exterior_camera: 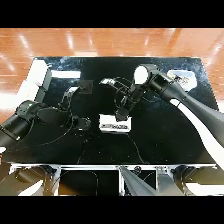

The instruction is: Fold the box and place the chain.

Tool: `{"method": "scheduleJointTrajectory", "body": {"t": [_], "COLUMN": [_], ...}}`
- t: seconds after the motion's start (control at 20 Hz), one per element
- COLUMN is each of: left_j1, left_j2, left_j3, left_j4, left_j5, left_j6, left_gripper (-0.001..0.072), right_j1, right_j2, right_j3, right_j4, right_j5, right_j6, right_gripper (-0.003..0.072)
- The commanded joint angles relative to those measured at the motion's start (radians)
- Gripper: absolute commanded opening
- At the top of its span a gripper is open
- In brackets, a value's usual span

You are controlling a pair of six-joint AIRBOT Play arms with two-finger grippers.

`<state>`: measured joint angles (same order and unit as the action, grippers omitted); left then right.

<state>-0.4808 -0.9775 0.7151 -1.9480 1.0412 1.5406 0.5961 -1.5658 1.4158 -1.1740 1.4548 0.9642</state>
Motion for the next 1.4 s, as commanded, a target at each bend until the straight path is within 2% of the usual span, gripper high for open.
{"method": "scheduleJointTrajectory", "body": {"t": [0.0,0.6,0.65,0.7,0.75,1.1,1.35], "left_j1": [-0.001,-0.001,-0.001,-0.001,-0.001,-0.001,0.000], "left_j2": [0.000,0.000,0.000,0.000,0.000,0.000,0.000], "left_j3": [0.000,0.000,0.000,0.000,0.000,0.000,0.000], "left_j4": [0.000,0.002,0.002,0.002,0.003,0.003,0.003], "left_j5": [0.000,-0.005,-0.005,-0.005,-0.005,-0.006,-0.006], "left_j6": [0.000,0.000,0.000,0.000,0.000,0.000,0.000], "left_gripper": [0.0440,0.0440,0.0440,0.0440,0.0440,0.0440,0.0440], "right_j1": [0.000,0.020,0.021,0.021,0.021,0.023,0.063], "right_j2": [-0.001,-0.015,-0.015,-0.015,-0.015,-0.015,-0.015], "right_j3": [0.003,0.002,0.002,0.002,0.002,0.002,0.002], "right_j4": [-0.009,-0.009,-0.009,-0.008,-0.009,-0.021,-0.108], "right_j5": [-0.002,0.009,0.014,0.029,0.039,0.052,0.043], "right_j6": [0.000,0.005,0.005,0.004,0.004,0.009,0.043], "right_gripper": [0.0476,0.0474,0.0434,0.0232,0.0203,0.0200,0.0203]}}
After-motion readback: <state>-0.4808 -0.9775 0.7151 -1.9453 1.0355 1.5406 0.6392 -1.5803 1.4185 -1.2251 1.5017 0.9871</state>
